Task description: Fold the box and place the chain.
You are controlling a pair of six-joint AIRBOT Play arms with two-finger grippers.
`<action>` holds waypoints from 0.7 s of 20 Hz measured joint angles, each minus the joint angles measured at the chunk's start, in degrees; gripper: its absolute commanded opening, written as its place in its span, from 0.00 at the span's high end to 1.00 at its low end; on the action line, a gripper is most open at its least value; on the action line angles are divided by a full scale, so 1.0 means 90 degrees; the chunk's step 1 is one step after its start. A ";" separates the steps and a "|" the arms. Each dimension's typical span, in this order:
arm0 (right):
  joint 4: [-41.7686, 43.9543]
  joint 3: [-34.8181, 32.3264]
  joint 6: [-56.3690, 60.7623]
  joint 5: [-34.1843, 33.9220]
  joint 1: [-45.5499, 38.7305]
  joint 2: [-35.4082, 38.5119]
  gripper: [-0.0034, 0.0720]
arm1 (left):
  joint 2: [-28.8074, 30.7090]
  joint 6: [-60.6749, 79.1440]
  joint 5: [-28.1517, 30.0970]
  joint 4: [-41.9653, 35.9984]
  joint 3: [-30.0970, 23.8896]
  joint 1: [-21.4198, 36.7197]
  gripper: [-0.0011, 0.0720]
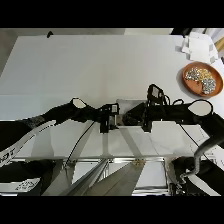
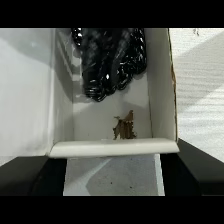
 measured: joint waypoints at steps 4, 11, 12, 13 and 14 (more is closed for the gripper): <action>-0.0080 0.0000 0.0304 -0.0085 0.0036 -0.0486 0.88 | 0.0000 -0.0002 0.0002 0.0000 0.0000 0.0000 0.80; -0.0172 0.0000 0.0542 -0.0160 0.0041 -0.0823 0.70 | 0.0000 -0.0002 0.0002 0.0000 0.0000 0.0000 0.80; -0.0177 0.0000 0.0612 -0.0187 0.0041 -0.0831 0.70 | 0.0000 0.0000 0.0002 0.0002 0.0000 0.0000 0.80; -0.0197 0.0000 0.0644 -0.0199 0.0041 -0.0831 0.71 | 0.0000 -0.0002 0.0002 0.0000 0.0000 0.0000 0.80; -0.0221 0.0000 0.0682 -0.0197 0.0041 -0.0814 0.73 | 0.0000 -0.0002 0.0002 0.0002 0.0000 0.0000 0.80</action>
